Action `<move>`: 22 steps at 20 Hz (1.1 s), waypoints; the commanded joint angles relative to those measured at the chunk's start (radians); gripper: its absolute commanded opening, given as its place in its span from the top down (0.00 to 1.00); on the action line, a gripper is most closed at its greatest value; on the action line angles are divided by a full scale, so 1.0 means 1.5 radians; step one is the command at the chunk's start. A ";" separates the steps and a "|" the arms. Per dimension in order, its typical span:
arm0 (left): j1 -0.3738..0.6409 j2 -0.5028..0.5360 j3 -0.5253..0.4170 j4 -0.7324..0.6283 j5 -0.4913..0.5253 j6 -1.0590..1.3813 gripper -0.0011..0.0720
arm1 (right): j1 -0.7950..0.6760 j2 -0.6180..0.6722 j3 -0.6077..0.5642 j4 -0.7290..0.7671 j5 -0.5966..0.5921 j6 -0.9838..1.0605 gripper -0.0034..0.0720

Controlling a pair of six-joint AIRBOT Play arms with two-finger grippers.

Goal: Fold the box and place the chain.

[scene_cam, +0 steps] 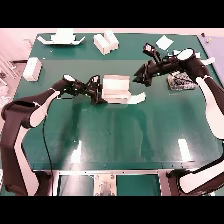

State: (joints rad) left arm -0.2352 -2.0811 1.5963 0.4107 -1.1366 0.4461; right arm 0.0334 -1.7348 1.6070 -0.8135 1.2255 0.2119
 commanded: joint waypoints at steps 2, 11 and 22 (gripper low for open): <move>0.001 0.000 0.000 0.000 0.002 0.000 0.45 | -0.007 0.016 -0.066 -0.084 0.058 0.061 0.41; 0.001 0.000 0.000 0.000 0.002 0.000 0.45 | 0.014 0.015 -0.195 -0.043 -0.057 -0.065 0.23; 0.001 0.000 0.000 0.000 0.001 0.000 0.45 | 0.020 -0.008 -0.201 0.067 -0.114 -0.219 0.41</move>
